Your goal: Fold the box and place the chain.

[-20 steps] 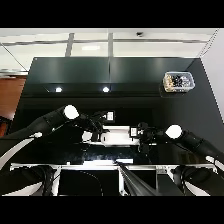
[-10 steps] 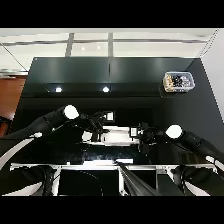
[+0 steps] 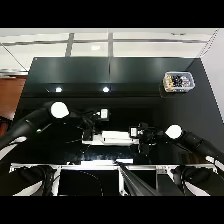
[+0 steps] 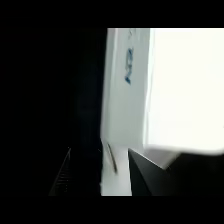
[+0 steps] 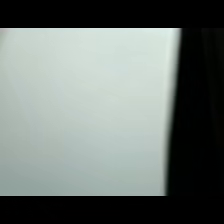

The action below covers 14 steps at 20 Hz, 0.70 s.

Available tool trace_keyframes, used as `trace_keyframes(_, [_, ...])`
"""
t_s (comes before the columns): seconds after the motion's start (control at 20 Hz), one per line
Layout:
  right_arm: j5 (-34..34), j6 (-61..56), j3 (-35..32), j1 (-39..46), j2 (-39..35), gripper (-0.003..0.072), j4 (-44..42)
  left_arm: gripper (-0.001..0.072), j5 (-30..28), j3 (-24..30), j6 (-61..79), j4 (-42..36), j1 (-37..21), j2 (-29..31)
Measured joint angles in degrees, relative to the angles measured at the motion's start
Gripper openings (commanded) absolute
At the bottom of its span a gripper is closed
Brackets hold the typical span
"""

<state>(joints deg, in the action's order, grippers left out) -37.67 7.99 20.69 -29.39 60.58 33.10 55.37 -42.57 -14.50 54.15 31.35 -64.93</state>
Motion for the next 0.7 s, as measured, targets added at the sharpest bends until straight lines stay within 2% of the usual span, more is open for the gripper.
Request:
trace_keyframes(0.05, [0.0,0.0,0.0,0.0,0.0,0.0427,0.0,0.0021,2.1,-0.1,-3.5,2.2,-0.5,1.6])
trace_keyframes(0.15, [0.0,0.0,0.0,0.0,0.0,0.0427,0.0,0.0029,8.4,-0.2,-11.4,5.9,-1.3,4.5])
trace_keyframes(0.25, [-0.1,0.0,0.0,0.0,0.0,0.0427,0.0,0.0028,14.5,0.3,-18.1,6.0,-1.6,5.9])
trace_keyframes(0.35, [-0.4,0.0,0.0,0.0,0.0,0.0427,0.0,0.0028,18.3,1.6,-22.3,1.9,-1.3,6.7])
trace_keyframes(0.4, [-0.5,0.0,0.0,0.0,0.0,0.0427,0.0,0.0028,18.0,2.6,-23.6,-1.4,-0.9,6.9])
trace_keyframes(0.5, [-0.7,0.0,0.0,0.0,0.0,0.0427,0.0,0.0028,12.3,5.2,-25.0,-10.2,0.1,7.2])
trace_keyframes(0.7, [-0.9,0.0,0.0,0.0,0.0,0.0426,0.0,0.0029,-9.4,9.3,-25.6,-23.0,2.7,6.9])
